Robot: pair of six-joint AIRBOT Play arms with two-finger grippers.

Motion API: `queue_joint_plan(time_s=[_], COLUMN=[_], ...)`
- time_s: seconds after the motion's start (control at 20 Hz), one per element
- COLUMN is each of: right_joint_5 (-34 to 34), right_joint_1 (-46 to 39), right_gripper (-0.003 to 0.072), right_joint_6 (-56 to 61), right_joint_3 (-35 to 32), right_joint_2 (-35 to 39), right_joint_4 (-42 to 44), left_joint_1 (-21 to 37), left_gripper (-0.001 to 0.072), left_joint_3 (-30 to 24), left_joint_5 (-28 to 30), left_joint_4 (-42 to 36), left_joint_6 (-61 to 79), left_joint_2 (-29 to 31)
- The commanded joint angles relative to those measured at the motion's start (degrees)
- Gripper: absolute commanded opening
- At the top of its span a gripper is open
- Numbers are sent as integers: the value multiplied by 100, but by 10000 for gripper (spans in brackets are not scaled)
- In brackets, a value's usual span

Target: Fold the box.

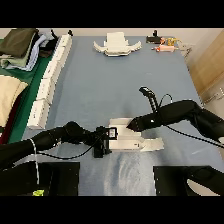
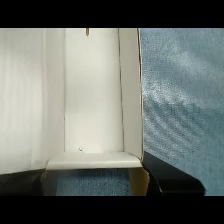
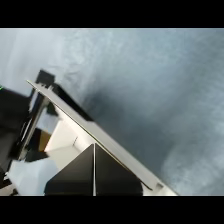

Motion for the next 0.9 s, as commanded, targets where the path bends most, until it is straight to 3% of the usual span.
queue_joint_plan(time_s=[0.0,0.25,0.65,0.85], right_joint_5=[337,271,267,-68], right_joint_1=[-2,0,133,129], right_gripper=[2,2,2,2], right_joint_6=[-216,-494,-505,-503], right_joint_3=[142,140,114,365], right_joint_2=[-828,-1270,-1270,-999], right_joint_4=[-50,-55,-136,-186], left_joint_1=[-2,-2,-2,-2], left_gripper=[524,524,524,524], left_joint_3=[4,7,4,4], left_joint_5=[2,2,2,2], left_joint_4=[2,2,2,2], left_joint_6=[11,11,11,11], left_joint_2=[2,2,2,2])
